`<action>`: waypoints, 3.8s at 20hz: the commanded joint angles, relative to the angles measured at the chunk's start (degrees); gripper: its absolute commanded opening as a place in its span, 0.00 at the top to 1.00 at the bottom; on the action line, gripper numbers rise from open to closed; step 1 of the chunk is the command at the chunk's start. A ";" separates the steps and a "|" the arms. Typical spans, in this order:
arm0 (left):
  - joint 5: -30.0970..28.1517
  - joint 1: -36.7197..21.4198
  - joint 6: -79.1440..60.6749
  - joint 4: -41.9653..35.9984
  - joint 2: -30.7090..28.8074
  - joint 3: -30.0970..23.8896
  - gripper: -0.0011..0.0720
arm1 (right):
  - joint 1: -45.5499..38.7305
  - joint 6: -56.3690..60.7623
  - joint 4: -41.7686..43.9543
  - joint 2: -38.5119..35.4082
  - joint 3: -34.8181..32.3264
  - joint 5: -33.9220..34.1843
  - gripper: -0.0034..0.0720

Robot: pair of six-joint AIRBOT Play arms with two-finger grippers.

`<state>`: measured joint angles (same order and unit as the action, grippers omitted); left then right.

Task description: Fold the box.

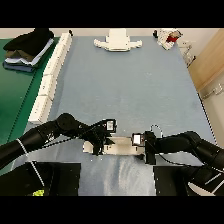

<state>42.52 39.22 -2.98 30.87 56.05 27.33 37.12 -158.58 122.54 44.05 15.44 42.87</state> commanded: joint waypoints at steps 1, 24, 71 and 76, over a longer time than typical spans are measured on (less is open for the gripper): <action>-0.07 -0.02 0.00 0.00 0.02 0.02 0.96 | -0.02 -0.02 0.15 -0.44 0.00 -0.74 0.15; -0.07 -0.02 0.00 0.00 0.02 0.02 0.96 | 0.02 -0.02 0.68 1.97 0.09 -1.77 0.28; 21.42 -8.98 50.34 13.57 -17.64 0.02 0.96 | 0.00 -0.02 0.66 2.05 0.09 -1.75 0.28; 17.55 -1.73 50.84 -5.81 -4.92 2.34 0.97 | 0.00 -0.02 0.66 2.05 0.09 -1.75 0.28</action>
<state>60.31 34.87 45.28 35.00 45.08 28.12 37.08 -158.60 123.17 46.06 15.49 41.12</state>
